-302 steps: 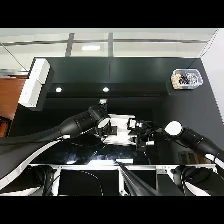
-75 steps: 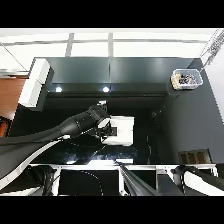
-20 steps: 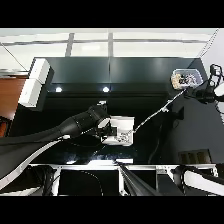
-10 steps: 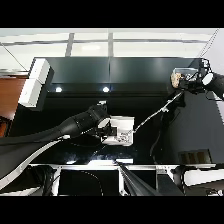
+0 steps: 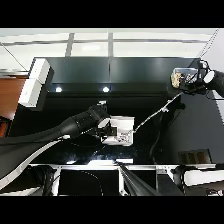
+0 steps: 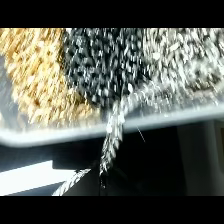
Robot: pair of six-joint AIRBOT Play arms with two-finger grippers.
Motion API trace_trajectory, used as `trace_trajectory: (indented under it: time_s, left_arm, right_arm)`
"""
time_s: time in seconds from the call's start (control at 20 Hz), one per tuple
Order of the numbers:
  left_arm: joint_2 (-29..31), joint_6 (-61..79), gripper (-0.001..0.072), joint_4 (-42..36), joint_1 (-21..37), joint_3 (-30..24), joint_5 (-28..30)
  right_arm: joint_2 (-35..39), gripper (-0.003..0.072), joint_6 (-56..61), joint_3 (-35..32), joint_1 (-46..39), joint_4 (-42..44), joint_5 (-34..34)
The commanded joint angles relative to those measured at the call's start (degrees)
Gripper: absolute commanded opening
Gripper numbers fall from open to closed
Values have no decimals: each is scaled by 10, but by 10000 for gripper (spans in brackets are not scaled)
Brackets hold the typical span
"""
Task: Fold the box and place the chain.
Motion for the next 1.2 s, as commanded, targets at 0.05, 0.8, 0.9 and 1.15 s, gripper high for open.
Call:
trace_trajectory:
  time_s: [0.05, 0.8, 0.9, 1.15]
  left_arm:
    - [0, 0, 32, 0, 0, 0, 0]
    - [0, 0, 33, 0, 0, 0, -6]
    - [0, 0, 32, 0, 0, 0, -12]
    - [0, 0, 32, 0, 0, 0, -12]
  right_arm:
    - [114, 10, -35, 2, 0, -7, 71]
    - [502, 9, -97, 15, 1, 315, 254]
    - [502, 10, -124, 35, 1, 391, 277]
    - [503, 10, -141, 27, 39, 405, 385]
